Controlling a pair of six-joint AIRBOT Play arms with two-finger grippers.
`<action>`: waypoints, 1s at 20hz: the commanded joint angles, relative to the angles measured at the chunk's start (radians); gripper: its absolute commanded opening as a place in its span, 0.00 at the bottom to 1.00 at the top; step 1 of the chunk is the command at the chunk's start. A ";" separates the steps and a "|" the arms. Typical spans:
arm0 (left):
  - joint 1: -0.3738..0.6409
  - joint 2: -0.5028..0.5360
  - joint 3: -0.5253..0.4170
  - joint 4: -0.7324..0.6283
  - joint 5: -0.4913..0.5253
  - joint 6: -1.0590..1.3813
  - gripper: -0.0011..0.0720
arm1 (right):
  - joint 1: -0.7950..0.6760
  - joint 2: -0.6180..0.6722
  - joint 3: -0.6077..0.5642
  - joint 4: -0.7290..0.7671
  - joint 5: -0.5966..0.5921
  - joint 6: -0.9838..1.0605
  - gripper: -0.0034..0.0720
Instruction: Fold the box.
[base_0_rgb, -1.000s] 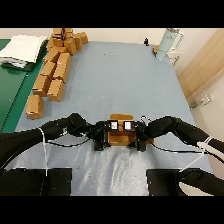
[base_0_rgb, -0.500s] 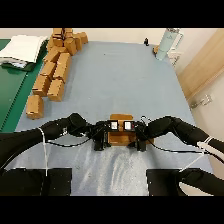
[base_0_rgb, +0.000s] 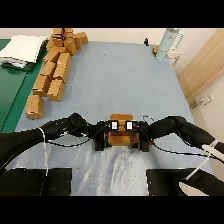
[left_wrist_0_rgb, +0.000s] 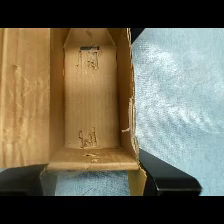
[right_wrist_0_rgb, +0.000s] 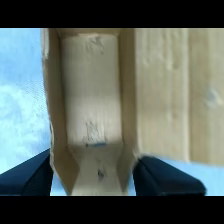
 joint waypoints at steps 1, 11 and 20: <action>0.000 0.000 0.000 0.002 -0.002 -0.002 0.65 | 0.000 0.089 0.001 -0.166 -0.040 0.229 1.00; 0.000 0.000 0.000 0.002 -0.002 -0.002 0.65 | 0.001 0.346 -0.002 0.135 -0.175 0.874 0.95; 0.000 0.000 0.000 0.002 -0.002 -0.002 0.65 | 0.014 0.338 -0.001 0.182 -0.032 1.489 0.95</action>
